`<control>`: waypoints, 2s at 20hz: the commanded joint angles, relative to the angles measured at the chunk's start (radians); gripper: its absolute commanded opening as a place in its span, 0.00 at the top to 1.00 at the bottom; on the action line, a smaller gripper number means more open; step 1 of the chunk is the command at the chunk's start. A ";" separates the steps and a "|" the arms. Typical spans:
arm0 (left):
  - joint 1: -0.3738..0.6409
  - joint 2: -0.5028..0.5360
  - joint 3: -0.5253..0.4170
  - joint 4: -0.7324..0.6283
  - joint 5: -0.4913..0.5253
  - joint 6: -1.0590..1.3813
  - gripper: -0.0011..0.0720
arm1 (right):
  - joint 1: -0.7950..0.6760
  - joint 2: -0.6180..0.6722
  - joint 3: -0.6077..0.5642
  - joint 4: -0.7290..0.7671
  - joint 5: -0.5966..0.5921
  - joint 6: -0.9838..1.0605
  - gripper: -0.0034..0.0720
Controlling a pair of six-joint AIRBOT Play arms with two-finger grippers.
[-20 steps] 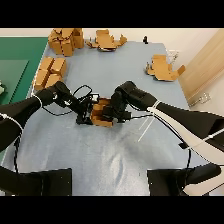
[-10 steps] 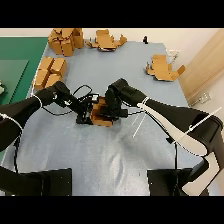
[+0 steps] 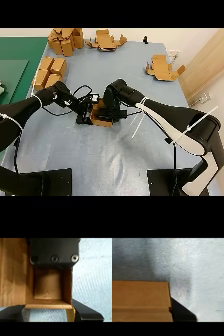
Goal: Fold the box.
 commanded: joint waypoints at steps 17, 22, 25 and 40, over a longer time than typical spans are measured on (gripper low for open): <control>0.000 0.000 0.001 -0.002 0.000 -0.002 0.96 | 0.000 0.005 0.003 -0.083 0.014 0.004 0.95; 0.001 0.000 0.001 -0.001 0.000 -0.002 0.96 | 0.000 0.014 0.003 -0.079 0.044 -0.014 0.67; 0.001 0.000 0.001 -0.001 0.000 -0.002 0.96 | -0.001 0.047 0.002 -0.079 0.064 -0.035 0.33; 0.001 0.000 0.001 -0.001 -0.004 -0.003 0.96 | -0.274 0.683 -0.669 0.153 0.600 -0.251 0.95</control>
